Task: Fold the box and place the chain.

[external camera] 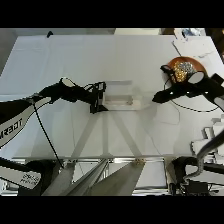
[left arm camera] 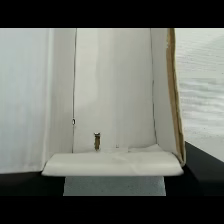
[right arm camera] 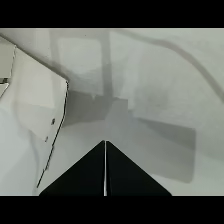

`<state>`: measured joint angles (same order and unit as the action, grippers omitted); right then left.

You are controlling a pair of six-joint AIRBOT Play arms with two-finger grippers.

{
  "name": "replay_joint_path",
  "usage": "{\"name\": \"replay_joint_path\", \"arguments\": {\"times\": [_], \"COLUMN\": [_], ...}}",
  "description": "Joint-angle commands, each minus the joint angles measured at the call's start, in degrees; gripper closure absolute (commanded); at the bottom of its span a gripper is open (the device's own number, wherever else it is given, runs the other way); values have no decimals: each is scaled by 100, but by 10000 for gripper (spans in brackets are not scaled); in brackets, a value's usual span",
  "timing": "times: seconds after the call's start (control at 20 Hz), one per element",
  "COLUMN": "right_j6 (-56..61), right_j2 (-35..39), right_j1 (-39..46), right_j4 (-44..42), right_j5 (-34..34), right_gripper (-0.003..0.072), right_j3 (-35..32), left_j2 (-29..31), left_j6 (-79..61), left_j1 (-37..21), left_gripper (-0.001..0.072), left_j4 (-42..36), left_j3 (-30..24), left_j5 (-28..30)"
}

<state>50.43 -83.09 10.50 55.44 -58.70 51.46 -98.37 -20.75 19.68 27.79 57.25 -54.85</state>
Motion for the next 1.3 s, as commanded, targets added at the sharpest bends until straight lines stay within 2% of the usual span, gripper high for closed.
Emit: {"name": "replay_joint_path", "arguments": {"times": [0.0,0.1,0.15,0.2,0.25,0.4,0.65,0.9,1.0,1.15,1.2,1.25], "right_j6": [4,4,2,0,0,-144,-162,-555,-551,-551,-551,-551], "right_j2": [-468,-542,-531,-522,-522,-393,24,66,66,63,63,63], "right_j1": [-291,-516,-584,-610,-608,-608,-608,-680,-686,-688,-702,-737], "right_j4": [-422,-603,-706,-859,-1034,-1475,-1644,-2142,-2127,-2120,-2120,-2120], "right_j5": [-133,-173,-175,-186,-229,-216,-4,-107,-87,-70,-35,9], "right_gripper": [675,672,641,563,546,546,547,543,403,388,361,258], "right_j3": [-4,-2,11,33,59,59,59,57,57,57,57,57], "left_j2": [-2,-2,-2,-2,-2,-2,-2,-2,-2,-2,-2,-2], "left_j6": [-2,-2,0,-2,-2,0,0,0,0,-2,0,0], "left_j1": [-4,-4,-4,-4,-4,-4,-4,-4,-4,-4,-4,-4], "left_gripper": [556,556,556,556,556,556,556,556,556,556,556,556], "left_j4": [2,2,2,2,2,2,2,2,2,2,2,2], "left_j3": [2,2,2,2,2,2,2,2,2,2,2,2], "left_j5": [0,0,0,0,0,0,0,0,0,0,0,2]}}
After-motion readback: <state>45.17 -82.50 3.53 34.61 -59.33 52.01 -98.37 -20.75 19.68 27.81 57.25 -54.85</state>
